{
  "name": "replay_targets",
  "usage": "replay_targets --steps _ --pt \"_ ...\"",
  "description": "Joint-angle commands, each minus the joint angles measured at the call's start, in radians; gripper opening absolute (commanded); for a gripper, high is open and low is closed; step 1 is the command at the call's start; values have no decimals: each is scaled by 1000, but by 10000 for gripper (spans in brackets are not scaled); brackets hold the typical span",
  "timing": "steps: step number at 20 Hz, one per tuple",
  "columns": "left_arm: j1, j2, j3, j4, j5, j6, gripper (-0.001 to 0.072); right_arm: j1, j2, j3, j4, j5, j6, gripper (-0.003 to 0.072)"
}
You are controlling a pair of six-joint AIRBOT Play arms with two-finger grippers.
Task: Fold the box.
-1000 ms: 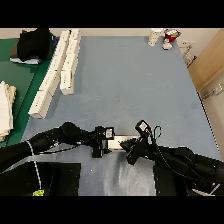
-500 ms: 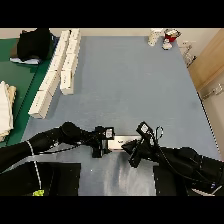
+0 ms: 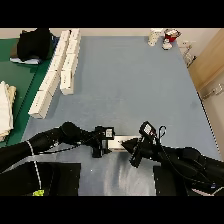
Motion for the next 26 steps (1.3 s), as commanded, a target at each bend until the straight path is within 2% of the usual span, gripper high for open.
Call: replay_targets --steps 1,5,9,12,13,16,18,19,21,26 --pt "0 0 1 0 0 0 475 -14 2 34 -90 -26 0 48" --pt "0 0 1 0 0 0 475 -207 -43 203 -246 -271 113 48" --pt "0 0 2 0 0 0 475 -484 -176 445 -566 -613 528 48" --pt "0 0 2 0 0 0 475 -650 -297 572 -623 -836 712 50" --pt "0 0 2 0 0 0 475 -681 -328 591 -617 -871 734 52" --pt "2 3 3 0 1 -16 475 -706 -381 598 -617 -877 808 51" --pt "28 23 4 11 1 -135 475 -705 -388 598 -587 -877 808 52" --pt "55 47 4 48 -2 -238 475 -705 -388 598 -584 -877 807 52" --pt "136 127 4 214 -7 -511 475 -705 -388 598 -584 -877 807 52" --pt "435 363 4 800 -12 -1182 475 -705 -388 598 -584 -877 807 52"
